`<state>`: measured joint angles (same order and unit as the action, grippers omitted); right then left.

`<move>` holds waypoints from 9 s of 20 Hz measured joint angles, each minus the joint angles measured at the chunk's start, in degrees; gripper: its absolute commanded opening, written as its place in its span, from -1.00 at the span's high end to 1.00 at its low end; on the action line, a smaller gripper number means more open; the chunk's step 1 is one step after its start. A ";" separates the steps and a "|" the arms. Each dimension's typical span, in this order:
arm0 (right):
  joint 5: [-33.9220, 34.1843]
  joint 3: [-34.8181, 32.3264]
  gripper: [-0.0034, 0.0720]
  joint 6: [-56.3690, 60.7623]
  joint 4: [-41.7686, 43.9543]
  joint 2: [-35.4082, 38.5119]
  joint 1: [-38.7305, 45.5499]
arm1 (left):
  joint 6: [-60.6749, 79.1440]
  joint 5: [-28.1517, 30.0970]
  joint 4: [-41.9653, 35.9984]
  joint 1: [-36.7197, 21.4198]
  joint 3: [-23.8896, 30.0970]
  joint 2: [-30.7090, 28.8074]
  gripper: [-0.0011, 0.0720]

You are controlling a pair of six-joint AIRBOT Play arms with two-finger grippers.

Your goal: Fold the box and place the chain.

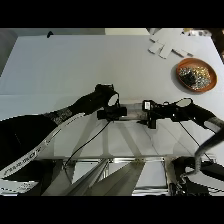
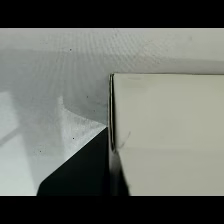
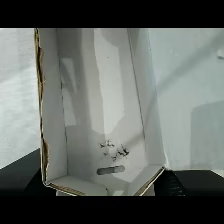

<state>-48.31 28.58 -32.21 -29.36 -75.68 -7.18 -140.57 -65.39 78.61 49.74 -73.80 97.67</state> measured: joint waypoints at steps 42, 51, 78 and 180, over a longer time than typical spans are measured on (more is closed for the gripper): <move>-0.33 -0.04 -0.55 0.20 -0.44 0.00 0.02 | 0.28 1.77 2.54 0.26 0.09 0.44 0.33; -0.35 -0.07 -0.55 0.22 -0.35 -0.02 -0.02 | 0.66 -1.01 3.32 -0.07 -0.02 -4.98 -0.23; -0.31 -0.07 -0.55 0.20 -0.35 -0.02 -0.02 | 145.83 10.71 -40.24 -24.00 27.23 -19.21 -0.96; -12.37 -0.09 0.87 25.92 -10.23 21.03 9.81 | 166.07 23.41 -58.31 -16.79 28.17 -6.64 0.22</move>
<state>-60.69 28.49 -6.28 -39.59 -54.65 2.63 25.50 -41.98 20.29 32.95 -45.63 91.02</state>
